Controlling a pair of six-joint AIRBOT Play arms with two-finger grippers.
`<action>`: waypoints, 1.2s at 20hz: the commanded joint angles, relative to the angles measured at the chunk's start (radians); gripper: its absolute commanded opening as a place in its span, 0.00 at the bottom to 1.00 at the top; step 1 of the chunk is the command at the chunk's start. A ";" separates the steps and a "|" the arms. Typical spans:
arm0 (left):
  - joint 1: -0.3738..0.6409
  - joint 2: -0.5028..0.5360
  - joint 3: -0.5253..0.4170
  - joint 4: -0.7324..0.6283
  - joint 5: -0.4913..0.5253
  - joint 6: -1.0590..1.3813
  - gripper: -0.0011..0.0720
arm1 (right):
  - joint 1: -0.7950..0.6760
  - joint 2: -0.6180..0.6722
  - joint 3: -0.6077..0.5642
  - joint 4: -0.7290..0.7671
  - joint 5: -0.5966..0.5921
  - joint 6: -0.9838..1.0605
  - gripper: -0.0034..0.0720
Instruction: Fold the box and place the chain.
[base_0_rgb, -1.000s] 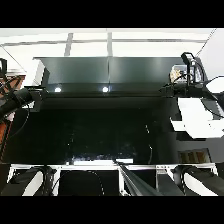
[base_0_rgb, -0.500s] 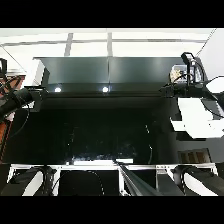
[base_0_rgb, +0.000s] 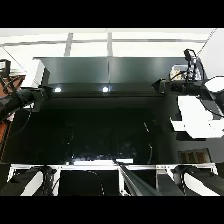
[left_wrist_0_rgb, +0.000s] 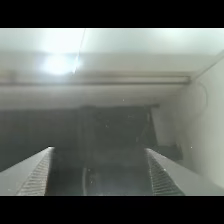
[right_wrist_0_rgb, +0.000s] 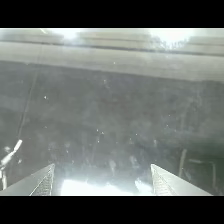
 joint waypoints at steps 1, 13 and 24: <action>-0.001 -0.063 0.000 -0.002 -0.052 -0.027 0.98 | -0.024 -0.018 0.000 -0.032 -0.034 0.048 0.99; -0.006 -0.111 0.000 0.003 -0.122 -0.027 0.98 | -1.138 -0.179 0.201 -0.391 0.339 0.031 0.99; -0.024 -0.113 0.000 -0.027 -0.116 -0.027 0.98 | -1.086 -0.496 0.384 -0.278 0.537 -0.255 0.75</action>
